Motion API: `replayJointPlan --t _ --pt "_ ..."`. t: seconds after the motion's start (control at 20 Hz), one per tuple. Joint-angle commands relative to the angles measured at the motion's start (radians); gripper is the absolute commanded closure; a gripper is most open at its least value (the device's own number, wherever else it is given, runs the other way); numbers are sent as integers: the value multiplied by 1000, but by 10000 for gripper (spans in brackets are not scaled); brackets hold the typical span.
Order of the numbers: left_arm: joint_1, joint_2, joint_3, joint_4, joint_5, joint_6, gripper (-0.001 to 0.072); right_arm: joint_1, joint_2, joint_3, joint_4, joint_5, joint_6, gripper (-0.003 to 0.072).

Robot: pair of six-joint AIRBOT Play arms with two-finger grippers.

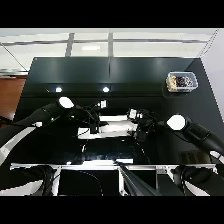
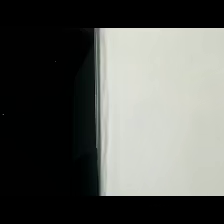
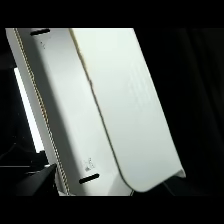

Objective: Fold the box and place the chain.

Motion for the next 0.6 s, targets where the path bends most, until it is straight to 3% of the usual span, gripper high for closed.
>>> replayJointPlan --t 0.0,0.55 --pt "-1 1 -1 0 -3 -1 683 -1 -51 0 106 16 -163 30" --pt "0 1 -1 0 -5 -1 682 -72 -183 0 210 111 -403 30"
